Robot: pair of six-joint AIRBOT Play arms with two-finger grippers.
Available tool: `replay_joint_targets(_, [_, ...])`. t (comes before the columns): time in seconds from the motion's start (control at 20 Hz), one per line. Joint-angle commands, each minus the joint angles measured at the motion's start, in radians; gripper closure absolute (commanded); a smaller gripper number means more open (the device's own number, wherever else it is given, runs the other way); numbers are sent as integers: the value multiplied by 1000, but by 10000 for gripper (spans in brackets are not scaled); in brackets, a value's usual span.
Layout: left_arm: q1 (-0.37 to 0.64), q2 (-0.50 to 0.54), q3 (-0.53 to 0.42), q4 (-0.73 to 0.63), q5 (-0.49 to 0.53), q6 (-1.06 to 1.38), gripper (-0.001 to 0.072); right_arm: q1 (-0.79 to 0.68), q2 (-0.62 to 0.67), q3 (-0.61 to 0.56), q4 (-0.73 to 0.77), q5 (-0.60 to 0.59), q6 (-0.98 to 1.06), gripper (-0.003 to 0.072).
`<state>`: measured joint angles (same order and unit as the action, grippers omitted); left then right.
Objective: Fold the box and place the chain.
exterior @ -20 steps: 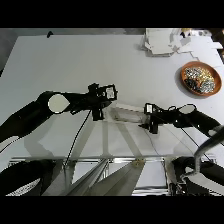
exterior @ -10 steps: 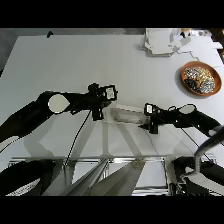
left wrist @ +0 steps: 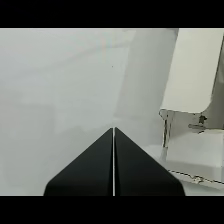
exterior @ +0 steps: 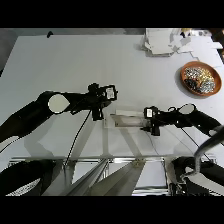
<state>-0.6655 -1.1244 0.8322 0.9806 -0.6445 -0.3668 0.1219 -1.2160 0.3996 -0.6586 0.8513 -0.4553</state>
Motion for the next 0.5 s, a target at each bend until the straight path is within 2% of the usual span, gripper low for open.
replay_joint_targets(0.0, [0, -1, 0, 0, -12, 0, 701, 0, 0, -1, -22, -4, 3, 215])
replay_joint_targets(0.25, [-6, 48, -1, 6, -187, 1, 707, 0, 0, -1, -22, 5, 2, 216])
replay_joint_targets(0.35, [-37, 74, -1, -62, -248, 5, 707, 0, 0, -1, -22, 5, 2, 216])
replay_joint_targets(0.45, [-87, 58, -1, -116, -290, 0, 706, 0, 0, -1, -22, 5, 2, 216])
